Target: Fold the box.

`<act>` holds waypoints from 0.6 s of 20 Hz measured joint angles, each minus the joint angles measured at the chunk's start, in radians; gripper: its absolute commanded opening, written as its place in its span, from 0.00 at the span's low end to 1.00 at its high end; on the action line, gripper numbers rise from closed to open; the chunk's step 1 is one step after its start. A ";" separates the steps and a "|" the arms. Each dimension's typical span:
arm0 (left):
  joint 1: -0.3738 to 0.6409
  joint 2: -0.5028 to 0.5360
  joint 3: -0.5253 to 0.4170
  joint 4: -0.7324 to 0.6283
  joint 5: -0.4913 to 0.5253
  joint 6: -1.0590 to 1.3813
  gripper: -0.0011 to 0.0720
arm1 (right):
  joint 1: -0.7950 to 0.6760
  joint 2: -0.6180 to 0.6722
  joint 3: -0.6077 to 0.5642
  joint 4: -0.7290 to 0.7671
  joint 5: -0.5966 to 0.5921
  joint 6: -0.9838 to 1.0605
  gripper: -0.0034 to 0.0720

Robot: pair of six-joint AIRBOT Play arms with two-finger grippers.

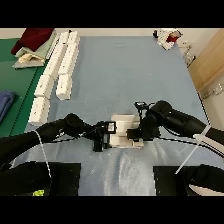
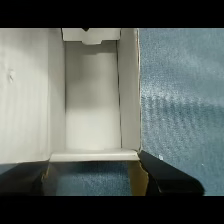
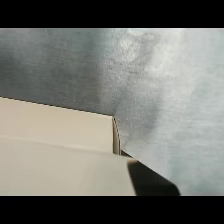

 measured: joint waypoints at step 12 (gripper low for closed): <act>0.000 0.000 0.000 0.000 0.000 -0.002 0.66 | 0.033 -0.061 0.016 -0.043 -0.029 0.108 0.21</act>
